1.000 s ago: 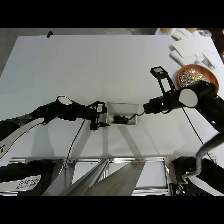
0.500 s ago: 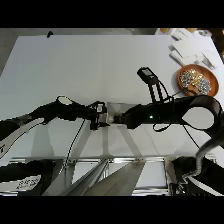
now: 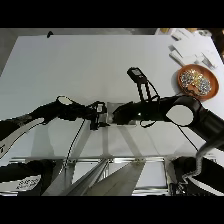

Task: Fold the box and place the chain.

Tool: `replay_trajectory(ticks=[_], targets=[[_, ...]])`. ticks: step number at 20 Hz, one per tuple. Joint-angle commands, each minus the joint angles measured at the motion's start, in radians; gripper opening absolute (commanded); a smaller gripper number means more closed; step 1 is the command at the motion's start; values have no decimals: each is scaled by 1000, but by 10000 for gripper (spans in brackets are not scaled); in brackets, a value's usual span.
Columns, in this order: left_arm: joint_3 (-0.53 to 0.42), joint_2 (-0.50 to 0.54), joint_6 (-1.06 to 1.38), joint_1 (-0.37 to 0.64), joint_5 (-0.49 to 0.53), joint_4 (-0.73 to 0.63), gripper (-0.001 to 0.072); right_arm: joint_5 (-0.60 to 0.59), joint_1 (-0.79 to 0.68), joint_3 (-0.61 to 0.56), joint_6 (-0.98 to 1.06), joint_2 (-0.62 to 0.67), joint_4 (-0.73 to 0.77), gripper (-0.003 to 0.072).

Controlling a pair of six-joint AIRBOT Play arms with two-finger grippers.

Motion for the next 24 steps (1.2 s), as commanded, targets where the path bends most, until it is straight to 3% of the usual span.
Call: replay_trajectory(ticks=[1, 3, 4, 5, 8, 11, 12, 13, 14, 16, 19, 24], targets=[[0, 1, 0, 0, 0, 0, 70, 8, -71, 64, -59, -18, 2, 161], [0, 1, 0, 0, 0, 0, 70, 42, -175, 122, -87, -18, -12, 154], [0, 1, 0, 0, 0, 0, 70, 45, -232, 133, -90, -18, -29, 113], [0, 1, 0, 0, 0, 0, 70, 48, -293, 133, -90, -19, -63, 19], [0, 1, 0, 0, 0, 0, 70, 129, -425, 132, -47, -60, -273, 17], [0, 1, 0, 0, 0, 0, 70, 216, -501, 101, -21, -135, -352, 20], [0, 1, 0, 0, 0, 0, 70, 205, -512, 71, -2, -153, -352, 86], [0, 1, 0, 0, 0, 0, 70, 187, -515, 42, 24, -169, -355, 200], [0, 1, 0, 0, 0, 0, 70, 167, -515, 12, 50, -188, -370, 238], [0, 1, 0, 0, 0, 0, 70, 146, -515, -31, 83, -225, -394, 243], [0, 1, 0, 0, 0, 0, 70, 128, -515, -76, 101, -267, -406, 340], [0, 1, 0, 0, 0, 0, 70, 88, -515, -92, 109, -307, -407, 340]])
